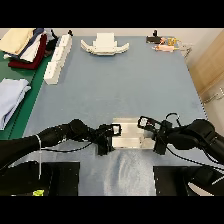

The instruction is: Fold the box.

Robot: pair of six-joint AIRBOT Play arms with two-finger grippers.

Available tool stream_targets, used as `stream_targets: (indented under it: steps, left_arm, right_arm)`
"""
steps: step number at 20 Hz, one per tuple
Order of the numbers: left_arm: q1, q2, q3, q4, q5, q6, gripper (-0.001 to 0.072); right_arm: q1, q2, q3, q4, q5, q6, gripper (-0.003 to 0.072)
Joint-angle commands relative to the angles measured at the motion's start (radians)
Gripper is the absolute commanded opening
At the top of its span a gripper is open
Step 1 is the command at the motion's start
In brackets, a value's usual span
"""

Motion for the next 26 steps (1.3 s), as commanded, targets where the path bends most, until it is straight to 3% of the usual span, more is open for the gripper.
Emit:
stream_targets:
  steps: [1,3,4,8,12,15,19,20,23,26]
  left_arm:
    - [0.001,0.0,0.001,0.0,0.0,0.0,0.0513]
    - [0.001,0.0,0.001,0.0,0.0,0.0,0.0513]
    - [0.001,0.0,0.001,0.0,0.0,0.0,0.0513]
    - [0.001,0.0,0.001,0.0,0.0,0.0,0.0513]
    - [0.001,0.0,0.001,0.0,0.001,0.0,0.0513]
    - [0.001,0.0,0.001,0.0,0.0,0.0,0.0513]
    - [0.001,0.0,0.001,0.0,0.0,0.0,0.0513]
    - [0.001,0.0,0.001,0.0,0.0,0.0,0.0513]
    - [0.001,0.0,0.001,0.0,0.0,0.0,0.0513]
    - [0.001,0.0,0.001,0.0,0.0,0.0,0.0513]
  right_arm:
    - [-0.001,0.02,0.057,-0.328,-0.194,0.438,0.0006]
    - [-0.017,0.021,0.058,-0.512,-0.252,0.748,0.0006]
    - [-0.046,0.014,0.058,-0.51,-0.272,0.828,0.0006]
    - [-0.188,-0.064,0.042,-0.133,-0.253,0.866,0.0006]
    - [-0.192,-0.124,0.013,0.179,-0.16,0.731,0.0006]
    - [-0.192,-0.123,0.018,0.284,-0.151,0.67,0.0006]
    - [-0.192,-0.09,0.052,0.303,-0.154,0.657,0.0007]
    - [-0.192,-0.071,0.064,0.303,-0.157,0.657,0.0027]
    - [-0.192,-0.038,0.08,0.315,-0.159,0.657,0.0297]
    - [-0.192,-0.038,0.08,0.365,-0.159,0.656,0.0303]
